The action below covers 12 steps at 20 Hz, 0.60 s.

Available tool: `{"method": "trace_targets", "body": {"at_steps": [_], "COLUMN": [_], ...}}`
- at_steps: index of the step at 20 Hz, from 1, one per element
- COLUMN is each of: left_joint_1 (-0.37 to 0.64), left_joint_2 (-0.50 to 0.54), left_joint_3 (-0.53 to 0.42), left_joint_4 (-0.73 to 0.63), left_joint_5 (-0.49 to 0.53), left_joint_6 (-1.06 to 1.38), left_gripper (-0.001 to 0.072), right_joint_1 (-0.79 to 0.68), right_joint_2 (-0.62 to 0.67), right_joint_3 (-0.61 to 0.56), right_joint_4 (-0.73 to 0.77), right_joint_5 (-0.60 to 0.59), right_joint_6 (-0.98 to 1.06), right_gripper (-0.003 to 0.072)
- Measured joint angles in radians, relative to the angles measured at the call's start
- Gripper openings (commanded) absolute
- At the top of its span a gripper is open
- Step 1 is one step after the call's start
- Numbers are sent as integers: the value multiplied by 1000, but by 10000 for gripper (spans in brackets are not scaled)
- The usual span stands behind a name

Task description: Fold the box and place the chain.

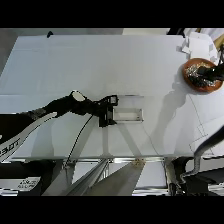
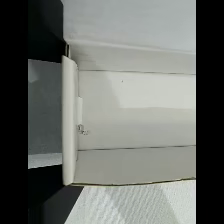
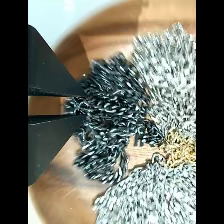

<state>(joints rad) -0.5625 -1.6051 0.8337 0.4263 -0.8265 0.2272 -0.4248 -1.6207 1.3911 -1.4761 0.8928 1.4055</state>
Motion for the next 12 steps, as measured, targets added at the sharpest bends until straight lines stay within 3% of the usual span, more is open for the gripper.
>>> {"method": "trace_targets", "body": {"at_steps": [5, 12], "left_joint_1": [0, 0], "left_joint_2": [0, 0], "left_joint_3": [0, 0], "left_joint_4": [0, 0], "left_joint_5": [0, 0], "left_joint_6": [0, 0], "left_gripper": [252, 252], "right_joint_1": [0, 0], "right_joint_2": [180, 412], "right_joint_3": [0, 0], "right_joint_4": [71, 293], "right_joint_5": [150, 372], "right_joint_6": [-104, -215], "right_gripper": [7, 7]}}
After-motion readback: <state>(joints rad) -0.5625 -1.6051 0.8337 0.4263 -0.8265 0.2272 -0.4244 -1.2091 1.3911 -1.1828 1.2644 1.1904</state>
